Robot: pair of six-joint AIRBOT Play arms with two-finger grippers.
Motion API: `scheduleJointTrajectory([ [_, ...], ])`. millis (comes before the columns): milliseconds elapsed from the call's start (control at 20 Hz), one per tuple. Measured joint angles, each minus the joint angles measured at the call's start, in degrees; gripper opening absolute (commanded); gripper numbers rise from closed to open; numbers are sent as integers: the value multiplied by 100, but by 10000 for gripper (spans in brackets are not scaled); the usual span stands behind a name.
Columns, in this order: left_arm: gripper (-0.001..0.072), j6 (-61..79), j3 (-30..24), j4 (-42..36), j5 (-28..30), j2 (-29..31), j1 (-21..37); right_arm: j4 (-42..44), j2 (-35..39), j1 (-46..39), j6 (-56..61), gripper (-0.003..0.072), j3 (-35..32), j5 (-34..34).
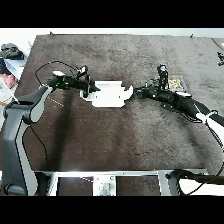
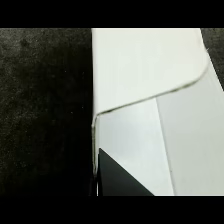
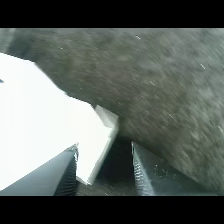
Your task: Fold the box and place the chain.
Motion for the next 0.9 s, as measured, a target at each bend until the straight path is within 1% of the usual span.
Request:
scheduleJointTrajectory([
  [50, 13, 11, -2, 24, 17, -2, 0, 13, 0, 9, -138, 496, 46, 140],
  [100, 13, 11, -4, 37, 17, -2, 0, 2, 0, 13, -273, 523, 79, 264],
  [200, 13, 13, -4, 59, 26, -2, 0, -120, 0, 42, -514, 523, 125, 501],
  [300, 14, 13, -4, 74, 22, -2, 0, -468, -2, 151, -708, 525, 146, 671],
  [400, 13, 15, -4, 81, 20, -2, 0, -944, -7, 352, -957, 576, 157, 741],
  [550, 13, 15, -4, 79, 22, -2, 0, -1543, -11, 728, -1462, 576, 166, 675],
  [650, 13, 17, -4, 59, 26, -4, 0, -1849, -61, 940, -1801, 592, 166, 575],
  [900, 13, 20, -4, 26, 33, -4, 0, -2214, -352, 1130, -2562, 592, 192, 452],
])
